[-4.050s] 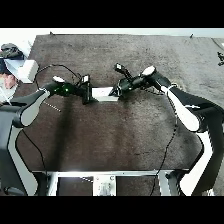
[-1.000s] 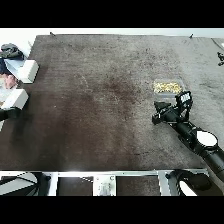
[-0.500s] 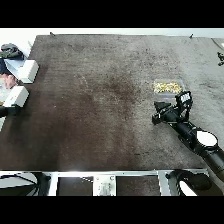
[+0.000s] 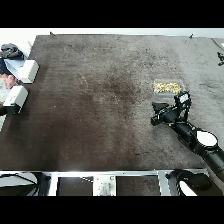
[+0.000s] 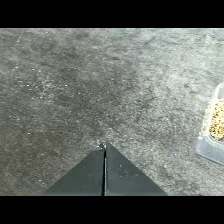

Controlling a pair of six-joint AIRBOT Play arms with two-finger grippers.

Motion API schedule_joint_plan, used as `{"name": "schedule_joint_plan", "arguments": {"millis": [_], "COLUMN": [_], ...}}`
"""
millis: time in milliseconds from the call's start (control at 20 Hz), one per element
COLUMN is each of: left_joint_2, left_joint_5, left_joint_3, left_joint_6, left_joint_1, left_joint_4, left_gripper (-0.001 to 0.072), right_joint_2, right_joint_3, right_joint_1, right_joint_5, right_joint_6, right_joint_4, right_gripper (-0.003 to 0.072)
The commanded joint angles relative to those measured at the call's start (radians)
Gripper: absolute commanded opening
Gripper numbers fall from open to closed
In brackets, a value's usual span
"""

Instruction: Fold the box and place the chain.

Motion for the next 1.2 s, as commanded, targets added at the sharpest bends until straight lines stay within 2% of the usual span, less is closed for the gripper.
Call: {"name": "schedule_joint_plan", "arguments": {"millis": [0, 50, 100, 250, 500, 600, 650, 700, 750, 800, 850, 950, 1050, 1150], "left_joint_2": [0.003, 0.009, 0.02, 0.079, 0.237, 0.304, 0.334, 0.357, 0.372, 0.394, 0.422, 0.492, 0.58, 0.682], "left_joint_5": [-0.051, -0.065, -0.075, -0.063, -0.054, -0.088, -0.141, -0.244, -0.339, -0.367, -0.349, -0.226, -0.109, 0.013], "left_joint_3": [0.002, 0.002, 0.002, 0.003, 0.003, 0.009, 0.021, 0.039, 0.054, 0.061, 0.06, 0.046, -0.019, -0.124], "left_joint_6": [-0.016, -0.017, -0.015, -0.014, -0.014, -0.005, 0.027, 0.129, 0.227, 0.249, 0.274, 0.312, 0.427, 0.571], "left_joint_1": [0.001, 0.001, 0.001, 0.001, 0.001, 0.001, 0.001, 0.0, -0.011, -0.037, -0.075, -0.183, -0.293, -0.405], "left_joint_4": [0.003, 0.003, 0.003, 0.002, -0.012, -0.088, -0.169, -0.252, -0.332, -0.417, -0.457, -0.503, -0.629, -0.775], "left_gripper": [0.0718, 0.072, 0.072, 0.072, 0.0719, 0.069, 0.0409, 0.0061, 0.0011, 0.0009, 0.0007, 0.0006, 0.0006, 0.0006], "right_joint_2": [0.0, 0.0, 0.0, 0.0, 0.0, 0.028, 0.058, 0.091, 0.121, 0.149, 0.176, 0.209, 0.24, 0.277], "right_joint_3": [0.002, 0.002, 0.002, 0.002, 0.002, 0.002, 0.002, 0.002, 0.002, 0.002, 0.002, 0.002, 0.001, 0.001], "right_joint_1": [0.001, 0.001, 0.001, 0.001, 0.001, 0.001, 0.001, 0.001, 0.001, 0.001, 0.001, 0.001, 0.001, 0.001], "right_joint_5": [0.012, 0.011, 0.011, 0.011, 0.012, 0.011, 0.01, 0.004, 0.004, 0.003, 0.003, -0.021, -0.047, -0.067], "right_joint_6": [0.0, 0.0, 0.0, 0.0, 0.0, 0.0, 0.0, 0.0, 0.0, 0.001, 0.002, 0.056, 0.103, 0.106], "right_joint_4": [0.002, 0.004, 0.004, 0.004, 0.004, 0.005, 0.004, 0.004, 0.004, 0.004, 0.004, 0.004, 0.003, 0.002], "right_gripper": [0.0132, 0.0347, 0.0374, 0.0375, 0.0375, 0.0374, 0.0373, 0.0292, 0.0107, -0.0014, -0.0015, -0.0016, -0.0017, -0.0018]}}
